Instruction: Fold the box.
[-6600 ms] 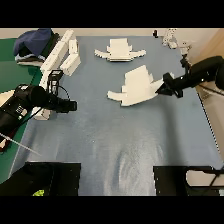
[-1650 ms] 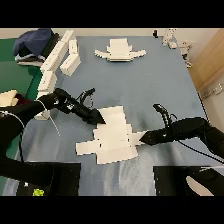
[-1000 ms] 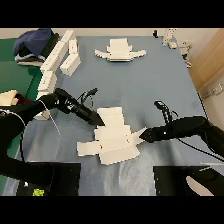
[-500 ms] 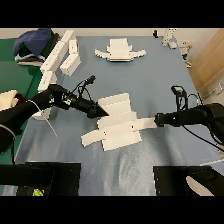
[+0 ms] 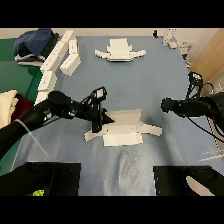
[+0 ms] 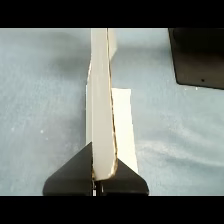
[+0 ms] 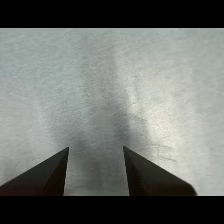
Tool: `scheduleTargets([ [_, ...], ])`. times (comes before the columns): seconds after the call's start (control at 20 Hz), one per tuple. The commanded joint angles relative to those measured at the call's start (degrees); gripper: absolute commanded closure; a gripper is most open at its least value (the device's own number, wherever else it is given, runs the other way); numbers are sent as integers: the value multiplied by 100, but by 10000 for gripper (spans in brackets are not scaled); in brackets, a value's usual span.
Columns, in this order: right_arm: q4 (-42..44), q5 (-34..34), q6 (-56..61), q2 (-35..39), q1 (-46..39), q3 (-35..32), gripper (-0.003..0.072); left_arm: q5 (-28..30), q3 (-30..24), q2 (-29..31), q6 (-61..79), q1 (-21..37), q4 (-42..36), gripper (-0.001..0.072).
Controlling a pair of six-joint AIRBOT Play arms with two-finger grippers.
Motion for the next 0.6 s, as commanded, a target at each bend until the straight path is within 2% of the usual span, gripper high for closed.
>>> scheduleTargets([
  [0.0, -81, 46, 205, -151, -4, 28, 139, 1078, -752, 636, 610, -546, -435, 699],
  [0.15, -39, 52, 201, -321, -2, 28, 139, 1204, -979, 616, 608, -603, -496, 697],
  [0.4, 20, 46, 201, -413, -2, 31, 139, 1198, -1032, 341, 525, -601, -487, 696],
  [0.55, 20, 42, 201, -413, -2, 28, 139, 935, -914, 372, -479, -533, -411, 696],
])
